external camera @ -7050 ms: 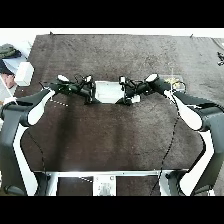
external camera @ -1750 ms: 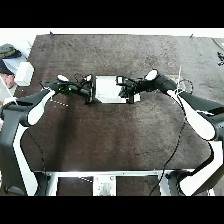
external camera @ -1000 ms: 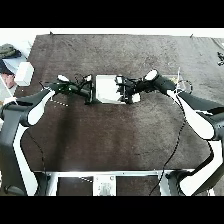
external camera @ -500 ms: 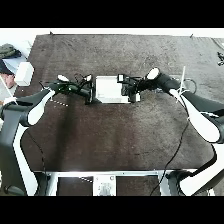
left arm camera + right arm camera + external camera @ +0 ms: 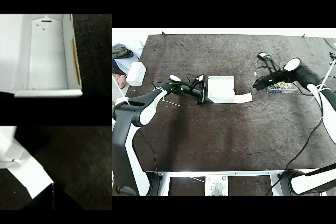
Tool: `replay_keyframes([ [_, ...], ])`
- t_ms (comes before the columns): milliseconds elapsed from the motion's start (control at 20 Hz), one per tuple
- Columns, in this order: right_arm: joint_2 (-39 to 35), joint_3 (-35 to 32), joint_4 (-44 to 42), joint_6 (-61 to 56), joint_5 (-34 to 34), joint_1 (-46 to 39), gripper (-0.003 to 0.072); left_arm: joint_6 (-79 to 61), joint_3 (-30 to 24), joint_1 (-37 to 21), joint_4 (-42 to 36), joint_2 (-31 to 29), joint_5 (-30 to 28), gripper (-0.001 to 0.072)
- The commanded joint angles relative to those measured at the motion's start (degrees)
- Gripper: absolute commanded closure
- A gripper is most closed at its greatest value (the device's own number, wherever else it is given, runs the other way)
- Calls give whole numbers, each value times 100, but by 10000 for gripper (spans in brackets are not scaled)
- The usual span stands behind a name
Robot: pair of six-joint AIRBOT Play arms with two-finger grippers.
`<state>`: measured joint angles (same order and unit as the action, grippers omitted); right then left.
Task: Fold the box and place the chain.
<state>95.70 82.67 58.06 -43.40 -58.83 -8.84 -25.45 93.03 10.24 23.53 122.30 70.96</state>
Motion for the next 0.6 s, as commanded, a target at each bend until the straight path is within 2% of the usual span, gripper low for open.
replay_keyframes([
  [0, -20, -81, -492, -1027, -385, -584, 698, -2, 4, -4, 2, 4, 0, 305],
  [100, 98, -260, -922, -1023, -411, -699, 698, -2, 4, -4, 2, 4, 0, 306],
  [200, 411, -295, -977, -1016, -686, -699, 698, -2, 4, -4, 2, 2, 0, 305],
  [450, 1058, -297, -1493, -789, -758, -682, 699, -2, 4, -4, 2, 4, 0, 305],
  [550, 1259, -387, -2131, -452, -992, -678, 698, -4, 4, -4, 2, 4, 0, 305],
])
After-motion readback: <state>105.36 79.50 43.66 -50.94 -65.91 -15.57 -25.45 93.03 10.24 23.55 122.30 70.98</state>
